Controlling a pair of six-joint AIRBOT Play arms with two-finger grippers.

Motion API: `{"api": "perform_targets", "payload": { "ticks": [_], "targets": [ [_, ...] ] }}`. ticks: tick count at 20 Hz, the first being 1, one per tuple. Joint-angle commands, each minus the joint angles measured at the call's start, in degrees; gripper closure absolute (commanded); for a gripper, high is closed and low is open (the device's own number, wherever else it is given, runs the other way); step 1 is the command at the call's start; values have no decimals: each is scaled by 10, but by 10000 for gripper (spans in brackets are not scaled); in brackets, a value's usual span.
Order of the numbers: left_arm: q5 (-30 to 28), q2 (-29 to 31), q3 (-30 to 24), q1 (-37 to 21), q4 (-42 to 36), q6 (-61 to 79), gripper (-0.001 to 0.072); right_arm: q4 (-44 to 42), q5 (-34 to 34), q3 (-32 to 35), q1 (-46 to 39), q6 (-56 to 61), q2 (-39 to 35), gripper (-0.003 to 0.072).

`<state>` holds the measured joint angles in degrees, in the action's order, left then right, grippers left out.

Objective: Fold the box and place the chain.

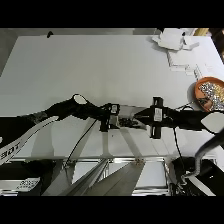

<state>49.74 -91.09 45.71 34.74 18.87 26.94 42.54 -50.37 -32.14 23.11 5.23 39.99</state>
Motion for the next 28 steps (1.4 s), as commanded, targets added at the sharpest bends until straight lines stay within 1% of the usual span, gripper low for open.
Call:
{"api": "perform_targets", "payload": {
  "ticks": [1,4,7,8,9,10,12,14,16,18,20,23,25,28],
  "targets": [
    [0,0,0,0,0,0,437,-23,57,0,37,9,50,664],
    [0,0,0,0,0,0,437,-19,75,0,40,10,102,664],
    [0,0,0,0,0,0,437,31,86,0,40,26,114,658],
    [0,0,0,0,0,0,437,57,88,0,40,43,110,567],
    [0,0,0,0,0,0,437,90,88,0,40,61,102,443],
    [0,0,0,0,0,0,437,123,86,0,40,79,90,420],
    [0,0,0,0,0,0,437,178,62,0,35,85,60,421],
    [0,0,0,0,0,0,437,207,39,0,12,84,25,421],
    [0,0,0,0,0,0,437,214,16,0,-32,77,-4,423],
    [0,0,0,0,0,0,437,223,-7,0,-87,47,-14,423],
    [0,0,0,0,0,0,437,235,-23,0,-142,2,-9,423],
    [0,0,0,0,0,0,437,239,-23,0,-211,-57,23,424],
    [0,0,0,0,0,0,437,239,-17,0,-230,-59,52,424],
    [0,0,0,0,0,0,437,258,-8,0,-232,-62,104,424]
  ]
}}
